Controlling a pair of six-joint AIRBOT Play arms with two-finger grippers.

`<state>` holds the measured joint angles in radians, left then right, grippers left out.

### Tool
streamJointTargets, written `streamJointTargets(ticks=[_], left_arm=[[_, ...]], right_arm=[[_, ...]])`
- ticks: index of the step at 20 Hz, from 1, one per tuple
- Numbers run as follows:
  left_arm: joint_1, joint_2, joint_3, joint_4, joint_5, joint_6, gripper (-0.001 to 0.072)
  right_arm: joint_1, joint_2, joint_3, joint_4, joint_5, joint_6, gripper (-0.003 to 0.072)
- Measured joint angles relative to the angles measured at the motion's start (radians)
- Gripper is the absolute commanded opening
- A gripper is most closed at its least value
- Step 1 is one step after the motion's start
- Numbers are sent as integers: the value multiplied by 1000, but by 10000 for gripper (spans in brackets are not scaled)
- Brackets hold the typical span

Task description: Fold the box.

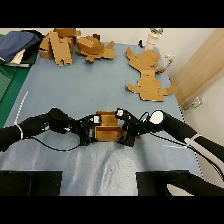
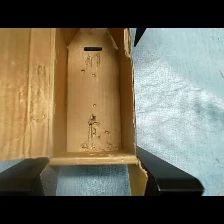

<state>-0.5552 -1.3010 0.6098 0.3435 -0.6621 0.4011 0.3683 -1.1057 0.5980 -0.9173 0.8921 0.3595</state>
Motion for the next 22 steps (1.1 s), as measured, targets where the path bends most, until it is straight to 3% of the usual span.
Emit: streamJointTargets(ticks=[13,19,20,21,22], left_arm=[[0,31,40,242,-34,-228,414],[0,30,40,274,-45,-264,413],[0,29,39,274,-45,-264,414],[0,27,38,275,-46,-265,414],[0,24,37,275,-47,-267,414]], right_arm=[[0,126,0,-11,50,137,702],[0,131,0,80,46,168,679],[0,133,1,95,45,191,386],[0,134,0,105,43,225,11],[0,136,1,114,43,273,7]])
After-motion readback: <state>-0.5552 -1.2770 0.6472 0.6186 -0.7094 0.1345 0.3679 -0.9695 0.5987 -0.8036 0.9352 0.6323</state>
